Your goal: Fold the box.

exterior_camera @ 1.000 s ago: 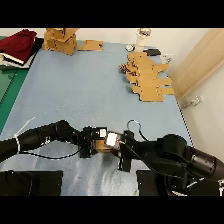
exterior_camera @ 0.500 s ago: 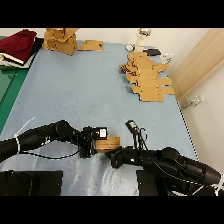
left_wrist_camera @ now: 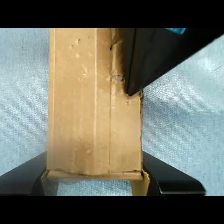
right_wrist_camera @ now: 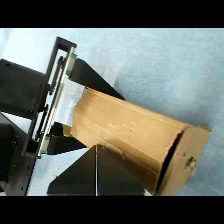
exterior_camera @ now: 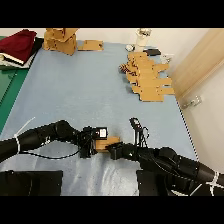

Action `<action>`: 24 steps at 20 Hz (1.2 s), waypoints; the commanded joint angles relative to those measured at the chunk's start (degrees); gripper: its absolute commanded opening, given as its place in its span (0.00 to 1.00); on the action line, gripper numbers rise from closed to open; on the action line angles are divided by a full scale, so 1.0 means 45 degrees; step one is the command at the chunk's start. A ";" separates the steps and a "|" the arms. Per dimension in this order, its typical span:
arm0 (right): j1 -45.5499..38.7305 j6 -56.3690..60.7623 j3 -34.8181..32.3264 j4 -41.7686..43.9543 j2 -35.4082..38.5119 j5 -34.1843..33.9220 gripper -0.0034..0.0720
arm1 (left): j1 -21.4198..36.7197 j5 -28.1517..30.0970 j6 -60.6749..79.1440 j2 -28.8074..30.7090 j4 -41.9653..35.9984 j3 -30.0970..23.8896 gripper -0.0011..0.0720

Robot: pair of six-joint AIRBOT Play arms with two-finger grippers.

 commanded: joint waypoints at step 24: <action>-0.3065 0.1739 0.5795 -0.7936 -0.0627 -1.1574 0.05 | 0.0000 0.0005 0.0005 0.0010 0.0000 0.0005 0.63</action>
